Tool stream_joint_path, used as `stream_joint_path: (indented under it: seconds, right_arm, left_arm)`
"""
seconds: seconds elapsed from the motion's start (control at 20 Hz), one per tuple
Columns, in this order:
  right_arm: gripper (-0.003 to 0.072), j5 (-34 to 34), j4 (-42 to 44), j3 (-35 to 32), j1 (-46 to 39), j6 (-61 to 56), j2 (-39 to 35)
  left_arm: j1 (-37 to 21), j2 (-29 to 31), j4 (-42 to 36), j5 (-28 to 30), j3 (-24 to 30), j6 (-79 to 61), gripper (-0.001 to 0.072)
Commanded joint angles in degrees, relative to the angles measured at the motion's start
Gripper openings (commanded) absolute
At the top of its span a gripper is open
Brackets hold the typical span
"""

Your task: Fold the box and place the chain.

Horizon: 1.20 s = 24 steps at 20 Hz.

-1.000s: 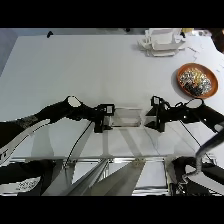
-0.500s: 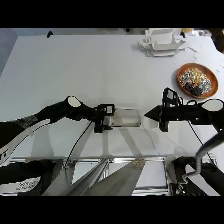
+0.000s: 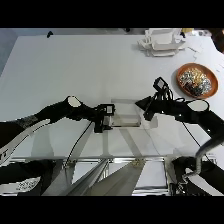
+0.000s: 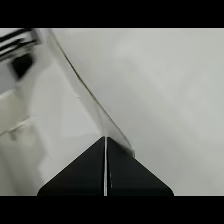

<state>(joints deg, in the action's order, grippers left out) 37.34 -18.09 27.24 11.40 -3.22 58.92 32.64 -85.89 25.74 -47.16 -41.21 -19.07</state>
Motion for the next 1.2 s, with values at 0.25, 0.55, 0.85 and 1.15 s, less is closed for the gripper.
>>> stream_joint_path:
  seconds: [0.25, 0.55, 0.85, 1.15]
  right_arm:
    - [0.0016, -8.8, -1.7, 0.1, 1.9, -10.1, 5.4]
    - [0.0016, -5.0, -5.3, 2.3, 1.7, -15.6, -2.1]
    - [0.0016, 8.1, -32.0, 2.3, 1.7, -19.1, -16.7]
    - [0.0079, 19.8, -44.5, 1.0, 1.7, -11.7, -13.4]
  left_arm:
    - [0.0, 0.0, 0.0, 0.0, 0.0, 0.0, 0.0249]
    - [0.0, 0.0, 0.0, 0.0, 0.0, 0.0, 0.0249]
    - [0.0, 0.0, 0.0, 0.0, 0.0, 0.0, 0.0249]
    - [0.0, 0.0, 0.0, 0.0, 0.0, 0.0, 0.0249]
